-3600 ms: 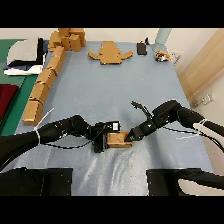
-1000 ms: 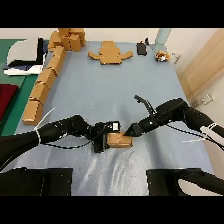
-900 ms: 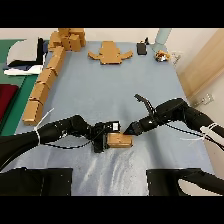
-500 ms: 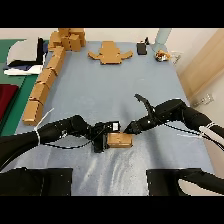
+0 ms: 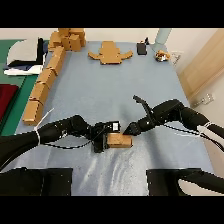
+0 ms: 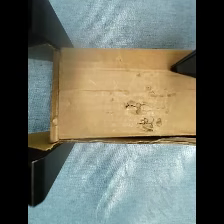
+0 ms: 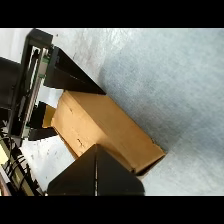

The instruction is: Fold the box.

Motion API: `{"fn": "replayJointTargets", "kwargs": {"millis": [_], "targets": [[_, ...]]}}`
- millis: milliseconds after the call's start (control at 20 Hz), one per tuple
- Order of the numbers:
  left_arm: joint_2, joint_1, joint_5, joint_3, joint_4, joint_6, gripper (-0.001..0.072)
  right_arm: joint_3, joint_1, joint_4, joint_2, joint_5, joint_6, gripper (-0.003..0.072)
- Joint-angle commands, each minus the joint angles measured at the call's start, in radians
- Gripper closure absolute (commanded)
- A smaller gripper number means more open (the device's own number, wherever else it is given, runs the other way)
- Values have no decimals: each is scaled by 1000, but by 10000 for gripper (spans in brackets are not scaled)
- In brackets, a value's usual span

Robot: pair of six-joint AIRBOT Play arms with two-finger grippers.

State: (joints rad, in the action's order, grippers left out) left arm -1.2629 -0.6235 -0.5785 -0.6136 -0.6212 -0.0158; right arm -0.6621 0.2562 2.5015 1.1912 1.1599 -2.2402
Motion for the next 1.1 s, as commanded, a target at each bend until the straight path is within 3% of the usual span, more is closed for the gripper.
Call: {"fn": "replayJointTargets", "kwargs": {"millis": [0,250,500,650,900,1050], "targets": [[1,0,0,-1,0,0,256,1,2,-11,1,-1,7,682],[1,0,0,-1,0,0,256,-3,2,-5,-16,0,6,682],[1,0,0,-1,0,0,256,-50,-1,-73,-135,-18,48,682],[1,0,0,-1,0,0,256,-95,-1,-301,-167,-87,230,682],[1,0,0,-1,0,0,255,-119,0,-824,-166,-202,764,681],[1,0,1,-1,0,0,256,-118,0,-915,-166,-200,863,682]]}}
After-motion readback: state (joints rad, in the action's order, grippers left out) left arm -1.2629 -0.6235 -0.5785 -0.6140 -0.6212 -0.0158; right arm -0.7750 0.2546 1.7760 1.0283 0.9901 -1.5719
